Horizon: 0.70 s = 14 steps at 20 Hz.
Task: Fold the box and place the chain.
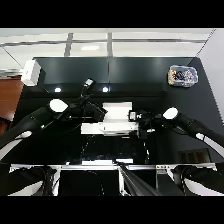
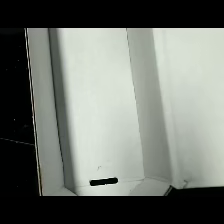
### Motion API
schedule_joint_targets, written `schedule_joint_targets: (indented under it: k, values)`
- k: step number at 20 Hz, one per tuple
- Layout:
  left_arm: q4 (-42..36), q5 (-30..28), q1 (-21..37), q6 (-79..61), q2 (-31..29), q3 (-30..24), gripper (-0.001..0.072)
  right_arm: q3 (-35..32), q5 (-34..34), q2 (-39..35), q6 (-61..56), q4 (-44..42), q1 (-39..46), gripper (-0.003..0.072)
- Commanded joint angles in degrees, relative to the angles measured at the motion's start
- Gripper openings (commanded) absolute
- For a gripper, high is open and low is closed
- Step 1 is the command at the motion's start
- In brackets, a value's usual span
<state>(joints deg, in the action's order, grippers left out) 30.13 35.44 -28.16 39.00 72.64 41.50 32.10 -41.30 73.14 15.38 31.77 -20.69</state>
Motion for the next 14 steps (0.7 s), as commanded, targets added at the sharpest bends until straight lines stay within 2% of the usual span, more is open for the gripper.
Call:
schedule_joint_targets:
  k: [1,5,8,11,14]
  values:
    - [2.67,7.87,-0.04,-0.2,6.49,2.08,0.0026,0.02,0.28,0.02,-0.15,-0.07,-0.02,0.0157]
    - [2.73,9.01,0.63,-0.22,8.39,2.43,0.0026,0.02,0.42,0.02,-0.22,-0.17,-0.02,0.0158]
    - [6.73,13.88,3.45,0.5,6.1,5.14,0.0024,0.02,0.44,0.02,-0.22,-0.2,-0.04,0.0158]
    - [13.29,15.41,6.99,5.14,-2.49,6.84,0.0024,0.02,0.44,0.02,-0.22,-0.17,-0.02,0.0158]
    - [17.84,17.31,9.33,6.21,-14.88,3.78,0.0024,0.02,0.44,0.02,-0.22,-0.2,-0.04,0.0158]
